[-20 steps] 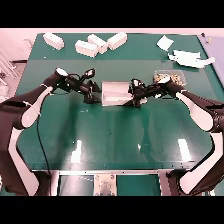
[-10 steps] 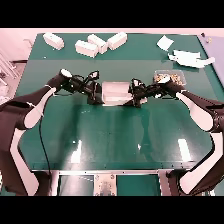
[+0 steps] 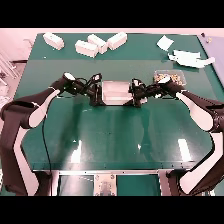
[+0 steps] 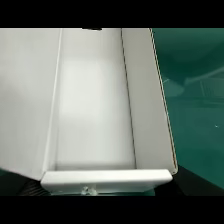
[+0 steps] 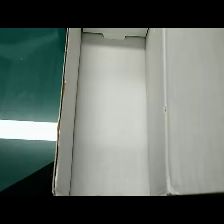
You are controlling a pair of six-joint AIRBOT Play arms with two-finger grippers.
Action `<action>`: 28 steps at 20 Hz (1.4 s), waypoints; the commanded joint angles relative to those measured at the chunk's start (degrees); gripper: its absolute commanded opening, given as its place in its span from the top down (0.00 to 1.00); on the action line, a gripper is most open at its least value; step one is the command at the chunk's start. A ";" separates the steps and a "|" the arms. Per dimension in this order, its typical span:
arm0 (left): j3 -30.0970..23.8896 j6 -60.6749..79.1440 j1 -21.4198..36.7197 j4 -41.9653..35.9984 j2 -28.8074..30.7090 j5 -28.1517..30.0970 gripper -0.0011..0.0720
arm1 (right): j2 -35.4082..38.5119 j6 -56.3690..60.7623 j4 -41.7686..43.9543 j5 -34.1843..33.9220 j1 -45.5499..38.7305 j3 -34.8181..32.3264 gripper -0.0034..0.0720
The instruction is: Fold the box and place the chain.
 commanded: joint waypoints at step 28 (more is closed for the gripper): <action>0.00 4.09 -0.04 -0.48 -0.83 0.17 0.42 | 0.00 -0.02 0.00 0.13 0.07 0.00 0.19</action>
